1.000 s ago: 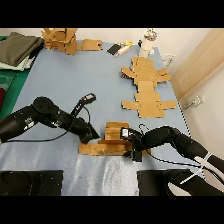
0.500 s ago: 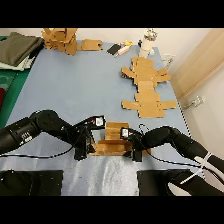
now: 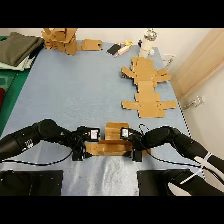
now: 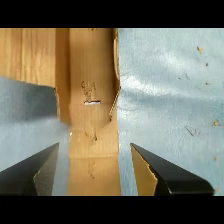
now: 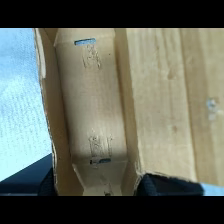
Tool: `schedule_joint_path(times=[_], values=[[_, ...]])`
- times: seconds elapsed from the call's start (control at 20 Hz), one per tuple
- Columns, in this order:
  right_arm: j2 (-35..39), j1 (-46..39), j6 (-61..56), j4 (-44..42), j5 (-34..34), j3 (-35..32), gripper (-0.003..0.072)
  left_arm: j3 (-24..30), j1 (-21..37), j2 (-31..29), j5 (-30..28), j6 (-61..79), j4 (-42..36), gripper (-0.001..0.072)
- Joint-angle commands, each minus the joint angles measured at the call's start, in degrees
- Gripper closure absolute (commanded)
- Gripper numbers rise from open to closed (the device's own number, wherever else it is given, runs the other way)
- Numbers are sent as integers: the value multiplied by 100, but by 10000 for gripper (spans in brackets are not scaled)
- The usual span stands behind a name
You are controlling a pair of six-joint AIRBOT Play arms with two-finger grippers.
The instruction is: Fold the box.
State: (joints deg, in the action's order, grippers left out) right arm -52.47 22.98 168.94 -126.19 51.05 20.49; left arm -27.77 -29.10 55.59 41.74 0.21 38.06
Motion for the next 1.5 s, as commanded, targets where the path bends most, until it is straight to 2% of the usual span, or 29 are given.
schedule_joint_path(times=[0.0, 0.25, 0.45, 0.5, 0.55, 0.6, 0.7, 0.75, 0.8, 1.1, 1.15, 1.2, 1.45], values=[[4, -2, -2, -2, 0, -2, 191, 98, -127, 280, -352, 765, -841, -2], [4, -2, -2, -2, 0, -2, 191, 94, -308, 660, -761, 940, -1283, -2], [4, -2, -2, -2, 0, -2, 191, 94, -313, 656, -680, 942, -1333, 0], [4, -2, -2, -2, 0, -2, 191, 94, -350, 656, -664, 944, -1410, 45], [4, -2, -2, -2, 0, -2, 191, 94, -404, 656, -662, 949, -1429, 161], [4, -2, -2, -2, 0, -2, 192, 94, -455, 658, -673, 957, -1425, 230], [4, -2, -2, -2, 0, -2, 191, 94, -492, 658, -787, 1032, -1429, 230], [4, -2, -2, -2, 0, -2, 191, 94, -503, 658, -898, 1051, -1427, 307], [4, -2, -2, -2, 0, -2, 191, 94, -518, 658, -966, 1056, -1429, 459], [4, -2, -2, -2, 0, -2, 191, 94, -664, 660, -1097, 1276, -1602, 472], [4, -2, -2, -2, 0, -2, 191, 94, -664, 660, -1141, 1292, -1670, 568], [4, -2, -2, -2, 0, -2, 191, 94, -667, 662, -1137, 1362, -1740, 603], [4, -2, -2, -2, 0, -2, 191, 92, -789, 876, -1182, 1628, -2188, 602]])
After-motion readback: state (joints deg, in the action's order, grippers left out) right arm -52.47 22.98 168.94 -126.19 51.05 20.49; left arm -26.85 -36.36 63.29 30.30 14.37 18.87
